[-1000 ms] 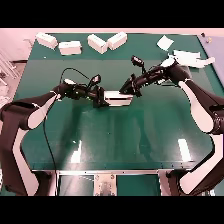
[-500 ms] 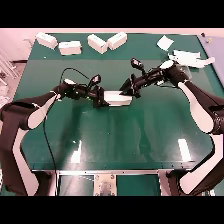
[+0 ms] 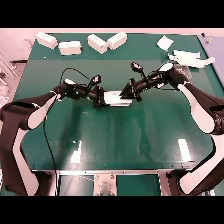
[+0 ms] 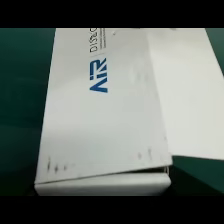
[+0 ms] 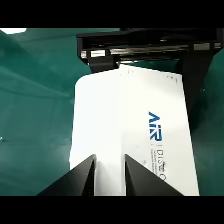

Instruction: Fold the box and place the chain.

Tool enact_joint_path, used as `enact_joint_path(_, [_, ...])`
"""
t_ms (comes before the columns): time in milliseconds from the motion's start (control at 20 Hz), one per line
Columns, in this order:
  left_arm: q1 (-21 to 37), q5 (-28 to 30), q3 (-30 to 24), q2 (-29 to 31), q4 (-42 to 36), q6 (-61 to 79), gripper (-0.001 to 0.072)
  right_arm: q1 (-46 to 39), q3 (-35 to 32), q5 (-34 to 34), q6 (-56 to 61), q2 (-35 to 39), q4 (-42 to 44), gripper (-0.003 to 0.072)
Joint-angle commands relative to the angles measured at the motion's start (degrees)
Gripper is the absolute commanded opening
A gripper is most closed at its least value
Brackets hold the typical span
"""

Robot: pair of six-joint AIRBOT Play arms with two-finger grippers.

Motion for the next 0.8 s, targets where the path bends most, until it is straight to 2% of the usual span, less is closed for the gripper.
enact_joint_path(0, [0.0,0.0,0.0,0.0,0.0,0.0,0.0534,-0.1,-0.7,-4.1,-2.4,0.0,0.2,0.0229])
enact_joint_path(300, [0.0,0.0,0.0,0.0,0.0,0.0,0.0534,0.9,-1.0,-6.8,-4.9,0.0,0.6,0.0242])
enact_joint_path(650, [0.0,0.0,0.0,0.0,0.0,0.0,0.0534,1.3,-1.0,-6.8,-6.2,3.4,2.1,0.0242])
enact_joint_path(750, [0.0,0.0,0.0,0.0,0.0,0.0,0.0534,1.2,-1.2,-5.0,-5.9,3.4,1.9,0.0273])
